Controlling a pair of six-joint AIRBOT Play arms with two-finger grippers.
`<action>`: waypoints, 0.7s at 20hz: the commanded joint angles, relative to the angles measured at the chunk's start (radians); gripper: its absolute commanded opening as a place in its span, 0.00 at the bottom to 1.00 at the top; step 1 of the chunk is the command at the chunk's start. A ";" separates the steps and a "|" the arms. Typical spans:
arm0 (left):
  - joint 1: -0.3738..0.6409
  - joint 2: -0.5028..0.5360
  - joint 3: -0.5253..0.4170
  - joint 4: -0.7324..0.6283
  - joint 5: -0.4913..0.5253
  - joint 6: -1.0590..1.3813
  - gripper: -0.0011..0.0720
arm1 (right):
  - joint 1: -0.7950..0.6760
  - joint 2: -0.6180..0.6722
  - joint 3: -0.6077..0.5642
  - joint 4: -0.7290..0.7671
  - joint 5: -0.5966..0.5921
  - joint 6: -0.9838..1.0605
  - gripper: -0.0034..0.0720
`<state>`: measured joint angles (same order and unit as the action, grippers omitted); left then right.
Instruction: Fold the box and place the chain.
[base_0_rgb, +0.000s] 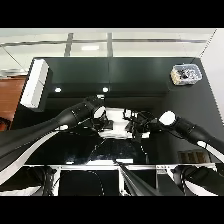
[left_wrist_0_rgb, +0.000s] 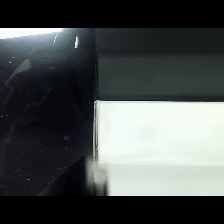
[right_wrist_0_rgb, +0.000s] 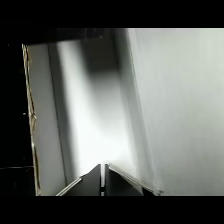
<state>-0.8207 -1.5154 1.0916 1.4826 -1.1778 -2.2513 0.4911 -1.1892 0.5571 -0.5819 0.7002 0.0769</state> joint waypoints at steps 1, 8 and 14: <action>0.001 -0.001 0.000 0.001 -0.001 -0.001 0.05 | -0.014 0.014 0.001 -0.027 0.087 0.044 0.07; 0.001 -0.001 0.000 0.000 -0.002 -0.002 0.05 | -0.274 0.208 0.093 -0.324 0.508 0.800 0.07; 0.001 -0.001 0.000 0.000 -0.002 -0.001 0.05 | -0.595 0.274 0.055 -0.424 0.389 1.044 0.07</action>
